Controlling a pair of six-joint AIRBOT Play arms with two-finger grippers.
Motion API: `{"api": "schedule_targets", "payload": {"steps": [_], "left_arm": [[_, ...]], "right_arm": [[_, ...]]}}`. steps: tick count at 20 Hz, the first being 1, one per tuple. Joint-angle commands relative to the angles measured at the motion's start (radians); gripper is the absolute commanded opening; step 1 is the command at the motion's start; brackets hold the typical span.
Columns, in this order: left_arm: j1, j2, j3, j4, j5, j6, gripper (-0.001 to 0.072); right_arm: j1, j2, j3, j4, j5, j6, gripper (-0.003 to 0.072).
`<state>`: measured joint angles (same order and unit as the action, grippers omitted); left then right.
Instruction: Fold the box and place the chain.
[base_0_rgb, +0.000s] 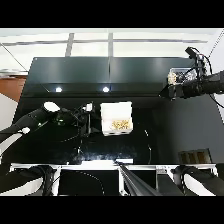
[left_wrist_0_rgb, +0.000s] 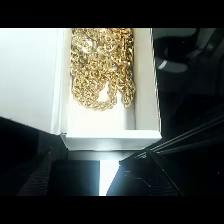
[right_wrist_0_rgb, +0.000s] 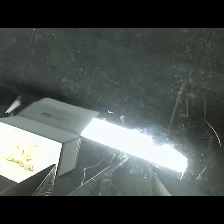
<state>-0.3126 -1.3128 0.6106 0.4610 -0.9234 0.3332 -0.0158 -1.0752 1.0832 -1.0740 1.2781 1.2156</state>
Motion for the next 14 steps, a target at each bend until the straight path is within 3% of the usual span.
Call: {"api": "schedule_targets", "payload": {"steps": [1, 4, 7, 14], "left_arm": [[-0.001, 0.0, 0.001, 0.013, 0.005, -0.029, 0.0713], [-0.031, -0.001, 0.0, 0.034, 0.024, -0.06, 0.0714], [-0.089, -0.001, 0.0, 0.052, 0.107, -0.135, 0.0713], [-0.096, 0.0, 0.0, 0.055, 0.111, -0.136, 0.0714]], "right_arm": [[-0.001, 0.0, 0.0, 0.0, 0.0, 0.0, 0.0703], [-0.001, 0.0, 0.0, 0.0, 0.0, 0.0, 0.0703], [-0.001, 0.0, 0.0, 0.0, 0.0, 0.0, 0.0703], [-0.001, 0.0, 0.0, 0.0, -0.001, 0.0, 0.0702]]}}
